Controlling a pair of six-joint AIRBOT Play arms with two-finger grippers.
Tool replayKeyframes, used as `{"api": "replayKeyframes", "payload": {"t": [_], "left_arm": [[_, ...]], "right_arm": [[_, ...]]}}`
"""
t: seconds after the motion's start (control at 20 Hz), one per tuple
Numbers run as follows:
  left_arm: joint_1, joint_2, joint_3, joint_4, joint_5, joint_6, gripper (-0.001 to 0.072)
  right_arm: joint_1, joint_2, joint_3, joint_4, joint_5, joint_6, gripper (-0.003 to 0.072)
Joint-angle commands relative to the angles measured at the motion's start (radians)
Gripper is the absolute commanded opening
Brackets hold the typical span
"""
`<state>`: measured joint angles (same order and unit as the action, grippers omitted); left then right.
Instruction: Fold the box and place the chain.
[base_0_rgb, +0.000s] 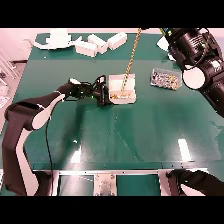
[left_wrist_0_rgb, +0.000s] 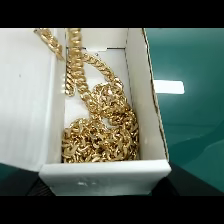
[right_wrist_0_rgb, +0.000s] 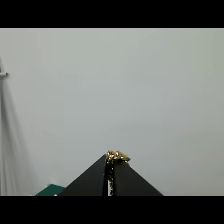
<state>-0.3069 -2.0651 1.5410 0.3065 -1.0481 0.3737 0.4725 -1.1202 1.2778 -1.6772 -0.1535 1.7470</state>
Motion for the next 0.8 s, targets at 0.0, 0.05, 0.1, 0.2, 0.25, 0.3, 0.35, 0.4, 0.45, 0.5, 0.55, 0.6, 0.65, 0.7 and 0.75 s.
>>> {"api": "replayKeyframes", "payload": {"t": [0.0, 0.05, 0.1, 0.2, 0.25, 0.3, 0.35, 0.4, 0.45, 0.5, 0.55, 0.6, 0.65, 0.7, 0.75], "left_arm": [[0.001, 0.001, 0.001, 0.0, 0.0, 0.0, 0.0466], [0.001, 0.001, 0.001, 0.0, 0.0, 0.0, 0.0466], [0.001, 0.001, 0.0, 0.0, 0.0, 0.0, 0.0466], [0.001, 0.001, 0.001, 0.0, 0.0, 0.0, 0.0466], [0.001, 0.001, 0.0, 0.0, 0.0, 0.0, 0.0466], [0.001, 0.001, 0.0, 0.0, 0.0, 0.0, 0.0466], [0.001, 0.001, 0.001, 0.0, 0.0, 0.0, 0.0466], [0.001, 0.001, 0.001, 0.0, 0.0, 0.0, 0.0466], [0.001, 0.001, 0.0, 0.0, 0.0, 0.0, 0.0466], [0.001, 0.001, 0.0, 0.0, 0.0, 0.0, 0.0466], [0.001, 0.001, 0.001, 0.0, 0.0, 0.0, 0.0466], [0.001, 0.001, 0.001, 0.0, 0.0, 0.0, 0.0467], [0.001, 0.001, 0.001, 0.0, 0.0, 0.0, 0.0466], [0.001, 0.001, 0.001, 0.0, 0.0, 0.0, 0.0466], [0.001, 0.001, 0.0, 0.0, 0.0, 0.0, 0.0466]], "right_arm": [[-0.004, -0.006, -0.018, 0.001, 0.1, 0.0, 0.0007], [-0.004, -0.006, -0.04, 0.001, 0.117, 0.007, 0.0007], [-0.004, -0.006, -0.066, 0.003, 0.127, 0.011, 0.0007], [-0.005, -0.006, -0.124, 0.018, 0.129, 0.042, 0.0006], [-0.005, -0.006, -0.158, 0.019, 0.129, 0.059, 0.0007], [-0.005, -0.006, -0.194, 0.02, 0.129, 0.069, 0.0007], [-0.005, -0.008, -0.229, 0.02, 0.129, 0.09, 0.0006], [-0.005, -0.013, -0.264, 0.02, 0.129, 0.105, 0.0007], [-0.005, -0.019, -0.304, 0.02, 0.129, 0.105, 0.0006], [-0.005, -0.032, -0.343, 0.02, 0.129, 0.105, 0.0007], [-0.005, -0.047, -0.377, 0.021, 0.129, 0.105, 0.0007], [-0.005, -0.069, -0.41, 0.021, 0.129, 0.132, 0.0007], [-0.005, -0.093, -0.436, 0.021, 0.129, 0.159, 0.0007], [-0.005, -0.119, -0.457, 0.021, 0.129, 0.176, 0.0007], [-0.005, -0.15, -0.473, 0.021, 0.129, 0.207, 0.0007]]}}
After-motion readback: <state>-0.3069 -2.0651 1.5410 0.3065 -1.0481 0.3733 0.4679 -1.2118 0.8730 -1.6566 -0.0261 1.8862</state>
